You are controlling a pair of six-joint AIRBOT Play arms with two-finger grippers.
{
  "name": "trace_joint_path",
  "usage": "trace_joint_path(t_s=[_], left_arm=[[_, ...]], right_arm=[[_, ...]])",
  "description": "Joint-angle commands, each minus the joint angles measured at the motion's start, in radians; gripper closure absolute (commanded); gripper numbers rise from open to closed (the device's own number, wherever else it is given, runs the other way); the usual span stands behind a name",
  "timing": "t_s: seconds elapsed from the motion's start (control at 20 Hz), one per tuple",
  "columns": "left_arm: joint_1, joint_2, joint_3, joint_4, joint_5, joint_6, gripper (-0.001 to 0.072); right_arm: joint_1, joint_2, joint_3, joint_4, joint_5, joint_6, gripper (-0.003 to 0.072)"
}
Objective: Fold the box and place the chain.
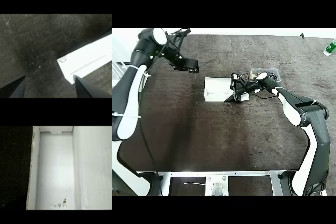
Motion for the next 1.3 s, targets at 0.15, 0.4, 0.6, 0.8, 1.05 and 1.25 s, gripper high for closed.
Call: trace_joint_path(t_s=[0.15, 0.4, 0.6, 0.8, 1.05, 1.25], left_arm=[[0.103, 0.144, -0.326, -0.233, 0.298, 0.332, 0.0038], [0.196, 0.239, -0.701, -0.737, 0.631, 1.019, 0.005], [0.247, 0.229, -0.769, -0.942, 0.608, 1.217, 0.0049], [0.247, 0.236, -0.768, -1.009, 0.548, 1.207, 0.0048], [0.251, 0.22, -0.768, -0.889, 0.514, 1.382, 0.018], [0.304, 0.117, -0.689, -0.874, 0.39, 1.407, 0.018]], right_arm=[[0.001, 0.0, 0.0, 0.002, 0.0, 0.0, 0.0257], [0.001, 0.0, 0.0, 0.002, 0.0, 0.0, 0.0257], [0.001, 0.0, 0.0, 0.002, 0.0, 0.0, 0.0258], [0.001, 0.0, 0.0, 0.002, 0.0, 0.0, 0.0257], [0.001, 0.0, 0.0, 0.002, 0.0, 0.0, 0.0257], [0.001, 0.0, 0.0, 0.002, 0.0, 0.0, 0.0257]])
